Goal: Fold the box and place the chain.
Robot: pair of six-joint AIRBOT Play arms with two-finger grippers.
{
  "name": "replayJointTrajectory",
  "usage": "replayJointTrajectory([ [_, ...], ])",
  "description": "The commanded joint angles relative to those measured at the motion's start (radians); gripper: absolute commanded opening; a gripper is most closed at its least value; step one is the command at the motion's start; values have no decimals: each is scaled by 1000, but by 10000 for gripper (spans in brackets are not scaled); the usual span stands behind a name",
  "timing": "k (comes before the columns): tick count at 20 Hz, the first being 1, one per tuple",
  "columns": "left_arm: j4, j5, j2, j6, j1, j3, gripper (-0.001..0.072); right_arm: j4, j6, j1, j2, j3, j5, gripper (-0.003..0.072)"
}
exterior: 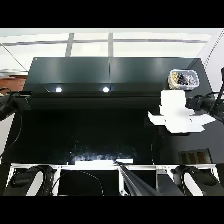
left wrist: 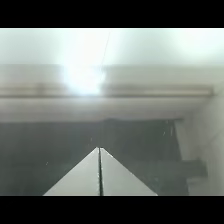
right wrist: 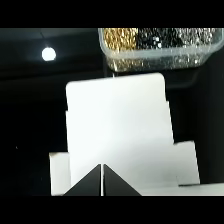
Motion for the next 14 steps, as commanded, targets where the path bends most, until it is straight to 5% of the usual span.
replayJointTrajectory([
  [1,-58,39,-4,-1,-1,-6,33,32,1,0,-1,0,-118,47],
  [2,-83,39,-14,-1,-1,-15,67,37,3,0,-5,0,-137,68],
  [3,-127,32,-29,-1,-1,-26,302,36,8,0,-17,0,-135,510],
  [4,-177,15,-50,-1,-2,-40,720,29,4,0,-35,0,-126,710],
  [7,-211,-27,-121,-5,-1,-49,697,-222,124,-72,-113,34,-63,709],
  [10,-257,-32,-148,-4,-1,-49,697,-359,209,-356,-245,164,33,702],
  [12,-275,-32,-156,-4,-3,-50,696,-225,155,-567,-364,233,63,702],
  [14,-275,-32,-168,-4,-3,-50,696,159,-142,-739,-504,285,168,702],
])
